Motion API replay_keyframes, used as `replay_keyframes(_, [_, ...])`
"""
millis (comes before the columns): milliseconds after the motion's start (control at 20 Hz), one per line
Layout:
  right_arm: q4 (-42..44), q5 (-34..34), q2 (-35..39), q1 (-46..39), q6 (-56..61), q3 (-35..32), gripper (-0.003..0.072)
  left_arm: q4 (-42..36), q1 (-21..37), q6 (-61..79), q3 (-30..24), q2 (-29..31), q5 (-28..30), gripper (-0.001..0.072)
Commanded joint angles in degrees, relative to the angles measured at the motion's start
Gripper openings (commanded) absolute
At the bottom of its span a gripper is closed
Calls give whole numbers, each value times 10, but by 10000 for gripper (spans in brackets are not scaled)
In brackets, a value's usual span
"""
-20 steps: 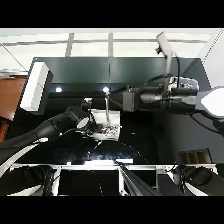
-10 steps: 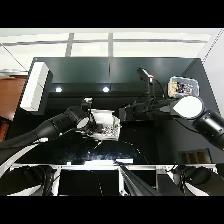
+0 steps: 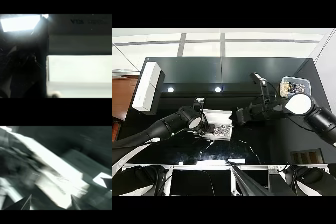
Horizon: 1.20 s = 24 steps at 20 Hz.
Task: Fold the box and place the chain.
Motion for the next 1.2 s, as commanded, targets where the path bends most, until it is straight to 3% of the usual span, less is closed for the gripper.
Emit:
replay_keyframes(0, [-162, 64, 0, -26, -55, -5, 584, 0, 0, 0, 0, 0, 0, 32])
replay_keyframes(300, [-104, 18, -29, -23, -66, -46, 580, 0, 0, 0, 0, 0, 1, 32])
replay_keyframes(450, [-99, 8, -59, 5, -215, -54, 581, 0, 0, 0, 0, 0, 0, 31])
replay_keyframes(750, [-97, -127, -77, 70, -508, -55, 582, 0, 0, 0, 0, 0, 0, 32])
replay_keyframes(1000, [-90, -127, -103, 66, -554, -55, 581, 0, 0, 0, 0, 0, 0, 32])
replay_keyframes(1050, [-75, -125, -106, 66, -568, -55, 573, 0, 0, 0, 0, 0, 0, 32])
replay_keyframes(1100, [-57, -124, -109, 66, -584, -55, 474, 0, 0, 0, 0, 0, 0, 32])
replay_keyframes(1150, [-40, -123, -112, 66, -598, -55, 475, 0, 0, 0, 0, 0, 0, 32])
